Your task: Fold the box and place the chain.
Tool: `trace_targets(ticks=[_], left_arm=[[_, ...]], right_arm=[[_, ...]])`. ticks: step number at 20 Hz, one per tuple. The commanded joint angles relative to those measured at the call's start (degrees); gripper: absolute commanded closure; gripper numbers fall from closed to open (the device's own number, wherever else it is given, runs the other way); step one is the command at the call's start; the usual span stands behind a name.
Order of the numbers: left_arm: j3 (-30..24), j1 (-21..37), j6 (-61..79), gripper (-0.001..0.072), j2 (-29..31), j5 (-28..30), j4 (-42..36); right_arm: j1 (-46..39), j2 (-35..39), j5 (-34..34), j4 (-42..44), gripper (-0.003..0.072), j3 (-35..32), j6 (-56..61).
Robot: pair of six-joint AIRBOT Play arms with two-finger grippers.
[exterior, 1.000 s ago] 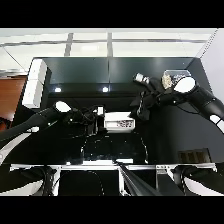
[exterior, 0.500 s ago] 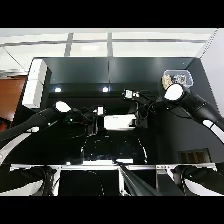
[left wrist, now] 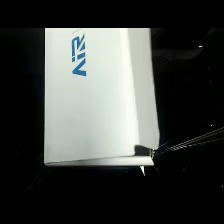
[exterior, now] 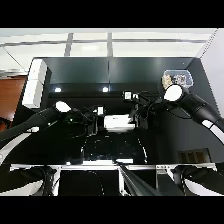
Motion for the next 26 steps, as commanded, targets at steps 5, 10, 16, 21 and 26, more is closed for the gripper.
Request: trace_targets(ticks=[5,10,16,21,26], left_arm=[[0.02,-0.04,0.07,0.0435,-0.02,-0.02,0.00],[0.02,-0.04,0.07,0.0435,-0.02,-0.02,0.00],[0.02,-0.04,0.07,0.0435,-0.02,-0.02,0.00],[0.02,-0.04,0.07,0.0435,-0.02,-0.02,0.00],[0.02,-0.04,0.07,0.0435,-0.02,-0.02,0.00]], right_arm=[[0.07,-0.04,0.42,-0.07,0.0447,-0.04,0.24],[0.04,0.00,0.50,-0.07,0.0447,-0.02,0.94],[0.04,0.15,0.72,-0.07,0.0568,-0.02,1.99],[0.04,0.20,0.72,-0.09,0.0569,-0.02,2.60],[0.07,0.15,0.72,-0.11,0.0568,-0.04,2.60]])
